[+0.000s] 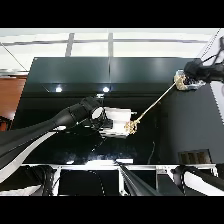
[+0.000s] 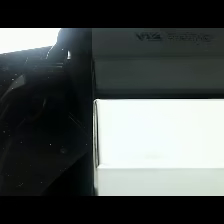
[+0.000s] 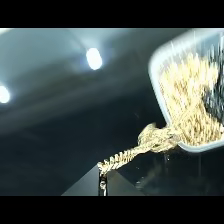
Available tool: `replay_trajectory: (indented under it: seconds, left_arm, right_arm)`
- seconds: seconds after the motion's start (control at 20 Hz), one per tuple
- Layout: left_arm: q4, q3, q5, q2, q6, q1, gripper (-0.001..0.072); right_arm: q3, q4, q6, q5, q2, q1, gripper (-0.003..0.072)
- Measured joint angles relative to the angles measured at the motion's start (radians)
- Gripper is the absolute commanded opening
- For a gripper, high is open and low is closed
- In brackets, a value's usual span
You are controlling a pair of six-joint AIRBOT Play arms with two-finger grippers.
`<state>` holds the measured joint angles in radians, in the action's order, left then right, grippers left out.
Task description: Fold the box and place the chain.
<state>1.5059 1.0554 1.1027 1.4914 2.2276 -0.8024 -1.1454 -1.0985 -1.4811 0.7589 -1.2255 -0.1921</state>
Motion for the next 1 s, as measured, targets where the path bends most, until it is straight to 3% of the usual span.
replay_trajectory:
  seconds: [0.3, 0.6, 0.8, 1.0]
  left_arm:
    - [0.0, 0.0, 0.0, 0.0, 0.0, 0.0, 0.0034]
    - [0.0, 0.0, 0.001, 0.0, 0.0, 0.0, 0.0034]
    - [0.0, 0.0, 0.001, 0.0, 0.0, 0.0, 0.0034]
    - [0.0, 0.0, 0.002, 0.0, 0.0, 0.0, 0.0034]
  right_arm:
    - [-0.004, 0.037, 0.052, 0.041, 0.293, 0.002, 0.002]
    - [-0.098, 0.201, 0.143, 0.127, 0.408, 0.002, 0.0021]
    - [-0.154, 0.338, 0.212, 0.301, 0.424, 0.003, 0.0021]
    - [-0.104, 0.393, 0.258, 0.531, 0.427, 0.038, 0.0021]
